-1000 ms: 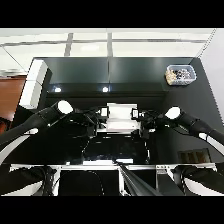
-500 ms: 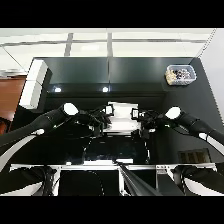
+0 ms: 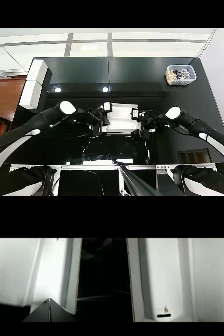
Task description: Fold the box and place the chain.
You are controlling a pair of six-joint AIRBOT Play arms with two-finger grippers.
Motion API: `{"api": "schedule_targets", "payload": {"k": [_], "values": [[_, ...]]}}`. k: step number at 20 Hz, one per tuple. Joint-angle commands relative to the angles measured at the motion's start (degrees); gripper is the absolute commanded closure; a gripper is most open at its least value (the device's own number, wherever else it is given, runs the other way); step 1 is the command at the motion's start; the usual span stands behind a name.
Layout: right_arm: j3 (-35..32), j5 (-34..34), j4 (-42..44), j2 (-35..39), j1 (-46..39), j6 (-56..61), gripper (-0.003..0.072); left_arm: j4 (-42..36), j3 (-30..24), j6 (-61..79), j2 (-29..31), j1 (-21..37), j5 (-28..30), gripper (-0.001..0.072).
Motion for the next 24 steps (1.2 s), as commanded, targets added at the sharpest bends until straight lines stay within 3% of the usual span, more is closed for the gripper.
{"api": "schedule_targets", "payload": {"k": [1, 3, 6, 8, 10, 12, 17, 21, 24], "values": [[0.0, 0.0, 0.0, 0.0, 0.0, 0.0, 0.0546, 13.3, 1.2, -22.2, 6.3, 5.5, -5.6, 0.0681], [0.0, 0.0, 0.0, 0.0, 0.0, 0.0, 0.0546, 21.2, 1.1, -32.5, 10.3, 10.9, -8.5, 0.0682], [0.0, 0.0, 0.0, 0.0, 0.0, 0.0, 0.0546, 22.5, 0.0, -58.4, 9.5, 20.5, -12.6, 0.0680], [0.0, 0.0, 0.0, 0.0, 0.0, 0.0, 0.0546, 16.2, -2.0, -67.7, 5.0, 26.0, -19.5, 0.0680], [0.0, 0.0, 0.0, 0.0, 0.0, 0.0, 0.0546, 2.4, -5.0, -60.9, -0.6, 28.7, -24.3, 0.0681], [0.0, 0.0, 0.0, 0.0, 0.0, 0.0, 0.0546, -6.2, -6.4, -56.0, -5.6, 27.9, -24.7, 0.0683], [0.0, 0.0, 0.0, 0.0, 0.0, 0.0, 0.0546, -7.4, -6.3, -56.3, -10.4, 21.4, -14.6, 0.0684], [0.0, 0.0, 0.0, 0.0, 0.0, 0.0, 0.0546, -11.8, -6.3, -53.2, -11.2, 17.0, -14.5, 0.0683], [0.0, 0.0, 0.0, 0.0, 0.0, 0.0, 0.0546, -19.5, -6.2, -46.1, -11.1, 18.1, -17.6, 0.0682]]}}
